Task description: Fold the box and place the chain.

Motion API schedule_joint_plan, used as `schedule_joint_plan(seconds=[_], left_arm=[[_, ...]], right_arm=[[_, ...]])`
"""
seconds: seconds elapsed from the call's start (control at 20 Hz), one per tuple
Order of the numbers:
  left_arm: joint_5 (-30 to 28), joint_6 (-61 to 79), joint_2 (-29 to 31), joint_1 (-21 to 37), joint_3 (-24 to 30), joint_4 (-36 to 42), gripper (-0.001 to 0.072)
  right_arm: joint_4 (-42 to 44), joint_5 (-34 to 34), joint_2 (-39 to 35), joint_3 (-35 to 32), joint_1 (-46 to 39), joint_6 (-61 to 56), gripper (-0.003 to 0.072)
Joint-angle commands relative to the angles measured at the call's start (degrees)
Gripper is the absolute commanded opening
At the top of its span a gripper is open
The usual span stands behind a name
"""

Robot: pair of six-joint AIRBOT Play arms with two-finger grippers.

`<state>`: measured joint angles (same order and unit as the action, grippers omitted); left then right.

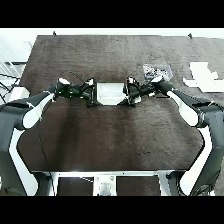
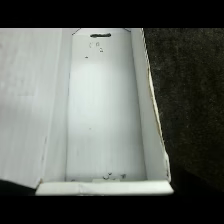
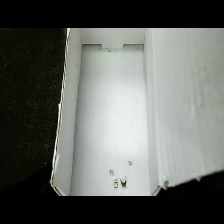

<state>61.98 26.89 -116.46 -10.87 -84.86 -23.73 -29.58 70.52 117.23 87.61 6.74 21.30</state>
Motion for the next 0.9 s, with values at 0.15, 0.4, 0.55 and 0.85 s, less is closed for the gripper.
schedule_joint_plan(seconds=[0.15,0.4,0.55,0.85], left_arm=[[0.00,0.04,-0.04,0.04,0.00,0.04,0.0515],[0.00,0.04,-0.04,0.04,0.00,0.17,0.0516],[0.02,0.02,-0.04,0.02,0.00,0.17,0.0516],[0.02,0.02,-0.04,0.02,0.00,0.17,0.0515]], right_arm=[[1.79,0.02,-0.02,0.02,0.09,-0.04,0.0556],[1.42,0.76,-0.33,0.04,-0.11,-0.04,0.0720],[-1.38,1.53,-1.16,0.04,-0.17,-0.50,0.0720],[-8.02,1.57,-4.44,0.09,-3.65,-7.69,0.0720]])
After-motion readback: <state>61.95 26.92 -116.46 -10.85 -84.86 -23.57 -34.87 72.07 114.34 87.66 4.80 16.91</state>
